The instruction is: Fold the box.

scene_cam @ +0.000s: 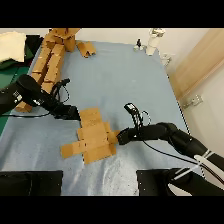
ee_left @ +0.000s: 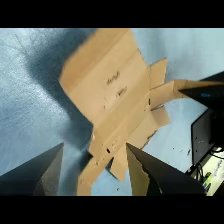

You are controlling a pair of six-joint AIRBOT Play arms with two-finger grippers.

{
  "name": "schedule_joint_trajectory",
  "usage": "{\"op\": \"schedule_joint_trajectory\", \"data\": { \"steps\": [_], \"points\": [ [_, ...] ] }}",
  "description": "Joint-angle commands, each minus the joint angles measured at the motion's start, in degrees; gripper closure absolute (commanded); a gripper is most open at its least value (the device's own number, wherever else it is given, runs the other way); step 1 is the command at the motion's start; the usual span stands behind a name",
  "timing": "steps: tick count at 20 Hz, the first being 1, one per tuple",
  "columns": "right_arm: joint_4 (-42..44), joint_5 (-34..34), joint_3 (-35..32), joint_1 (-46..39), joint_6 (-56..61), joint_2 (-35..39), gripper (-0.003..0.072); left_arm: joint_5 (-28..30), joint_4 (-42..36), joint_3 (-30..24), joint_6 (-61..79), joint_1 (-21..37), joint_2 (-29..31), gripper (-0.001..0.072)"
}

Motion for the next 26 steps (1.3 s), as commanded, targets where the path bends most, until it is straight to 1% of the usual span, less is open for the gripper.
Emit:
{"op": "schedule_joint_trajectory", "data": {
  "steps": [1,5,7,9,11,14,15,16,22,23,24,25,26],
  "points": [
    [-1.0,3.4,-2.5,4.0,2.7,3.9,0.0686,1.0,-4.2,-1.4,3.5,0.5,-3.7,0.0067],
    [-1.5,3.6,-2.5,5.4,3.2,3.9,0.0686,1.0,-13.4,-1.4,9.0,0.5,-11.5,0.0067],
    [-1.7,3.6,-2.5,5.4,3.9,3.9,0.0685,0.2,-16.0,-1.4,10.4,0.5,-14.5,0.0068],
    [-1.9,3.6,-2.5,5.4,4.2,3.9,0.0686,-1.7,-18.1,-1.4,11.8,0.5,-16.0,0.0069],
    [-2.0,3.6,-2.5,5.4,4.2,3.9,0.0685,-3.2,-21.2,-1.4,15.0,-0.1,-16.2,0.0098],
    [-2.6,3.6,-2.5,5.4,4.6,3.9,0.0686,-4.5,-21.4,-1.4,17.7,-1.5,-16.2,0.0102],
    [-2.6,3.7,-2.5,5.4,4.6,3.9,0.0685,-5.3,-21.0,-1.4,18.0,-1.9,-16.2,0.0281],
    [-2.6,3.7,-2.5,5.4,4.6,3.9,0.0685,-6.3,-20.7,-1.4,19.5,-2.0,-16.2,0.0394],
    [-2.8,3.6,-2.5,5.4,4.6,3.9,0.0685,-6.0,-20.6,-1.3,20.7,-1.7,-16.2,0.0392],
    [-2.8,3.7,-2.5,5.4,4.6,3.9,0.0686,-6.1,-20.4,-1.3,21.0,-1.5,-16.2,0.0416],
    [-2.9,3.6,-2.5,5.4,4.6,3.9,0.0685,-6.1,-19.8,-1.3,20.9,-1.5,-16.2,0.0472],
    [-3.0,3.6,-2.5,5.4,4.7,3.9,0.0685,-6.3,-19.0,-1.3,20.9,-1.5,-16.2,0.0471],
    [-3.2,3.6,-2.5,5.4,4.7,3.9,0.0685,-6.5,-18.3,-1.3,20.9,-1.4,-16.2,0.045]
  ]
}}
